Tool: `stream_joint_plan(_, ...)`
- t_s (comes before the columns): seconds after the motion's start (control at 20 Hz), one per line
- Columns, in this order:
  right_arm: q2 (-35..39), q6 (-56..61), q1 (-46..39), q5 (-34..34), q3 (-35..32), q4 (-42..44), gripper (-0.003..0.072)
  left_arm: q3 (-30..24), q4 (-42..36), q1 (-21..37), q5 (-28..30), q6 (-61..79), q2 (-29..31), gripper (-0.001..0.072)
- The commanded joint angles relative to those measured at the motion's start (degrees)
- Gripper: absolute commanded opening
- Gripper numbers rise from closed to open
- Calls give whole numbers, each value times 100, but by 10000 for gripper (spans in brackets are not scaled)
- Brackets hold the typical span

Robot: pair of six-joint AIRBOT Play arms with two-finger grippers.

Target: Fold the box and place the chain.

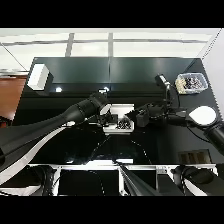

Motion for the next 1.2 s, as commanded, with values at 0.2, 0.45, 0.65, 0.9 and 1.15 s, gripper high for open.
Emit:
stream_joint_plan(0.2, 597, 271, -1742, 761, 350, -2260, 420, -2, 0, 0, 17, 0, -4, 28)
stream_joint_plan(0.45, 590, 533, -2192, 1060, -31, -2535, 421, -2, 15, 2, -214, 162, -4, 29)
stream_joint_plan(0.65, 590, 509, -2044, 813, -267, -2566, 420, 42, -2, 20, -225, 149, 17, 29)
stream_joint_plan(0.9, 590, 514, -2044, 809, -273, -2570, 420, 348, 173, 7, -249, 179, 352, 706)
stream_joint_plan(1.15, 590, 518, -2044, 844, -273, -2568, 420, 87, 1147, -55, -660, 1311, 1449, 706)
